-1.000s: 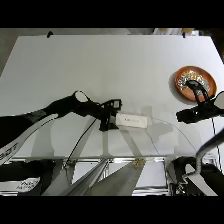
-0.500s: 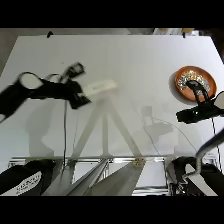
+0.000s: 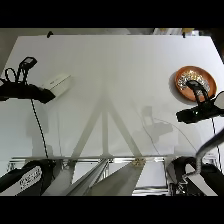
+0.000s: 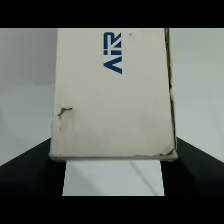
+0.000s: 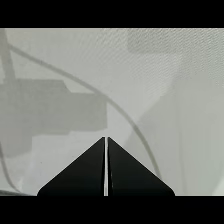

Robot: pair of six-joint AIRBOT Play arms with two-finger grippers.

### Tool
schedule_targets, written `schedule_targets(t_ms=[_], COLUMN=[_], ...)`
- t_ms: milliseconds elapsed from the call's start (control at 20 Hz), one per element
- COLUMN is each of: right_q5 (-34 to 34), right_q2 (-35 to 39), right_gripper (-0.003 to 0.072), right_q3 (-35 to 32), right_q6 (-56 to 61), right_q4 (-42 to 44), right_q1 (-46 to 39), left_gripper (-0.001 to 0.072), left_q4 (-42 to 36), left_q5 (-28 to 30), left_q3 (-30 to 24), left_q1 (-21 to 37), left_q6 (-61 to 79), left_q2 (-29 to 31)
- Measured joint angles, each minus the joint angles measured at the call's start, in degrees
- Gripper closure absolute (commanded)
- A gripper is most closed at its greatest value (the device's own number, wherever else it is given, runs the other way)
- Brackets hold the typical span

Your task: Fold the box and place the chain.

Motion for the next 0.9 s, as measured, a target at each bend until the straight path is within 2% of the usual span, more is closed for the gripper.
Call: schedule_targets(t_ms=[100,200,250,300,550,900], right_q5=[0.0,0.0,0.0,0.0,0.02,0.0], right_q2=[0.0,0.0,0.0,0.0,0.0,0.0], right_gripper=[0.0667,0.0667,0.0667,0.0667,0.0667,0.0667], right_q3=[0.0,0.0,0.0,0.0,0.0,0.0], right_q6=[0.0,0.0,0.0,0.0,0.0,0.0], right_q4=[0.0,0.02,0.0,0.0,0.02,0.04], right_q1=[0.0,0.0,0.0,0.0,0.0,0.0], left_gripper=[0.024,0.0127,0.0108,0.0003,0.0014,0.0015], left_q4=[2.38,4.15,5.7,6.12,7.17,7.34], left_q5=[-2.19,-4.07,-5.44,-6.27,-9.51,-9.62], left_q3=[-0.04,-0.07,-0.07,-0.07,-0.07,-0.07], left_q1=[0.68,1.03,1.2,1.27,1.4,1.4], left_q6=[-2.21,-4.87,-5.86,-6.56,-8.37,-9.16], left_q2=[-1.42,-2.69,-3.08,-3.41,-3.23,3.87])
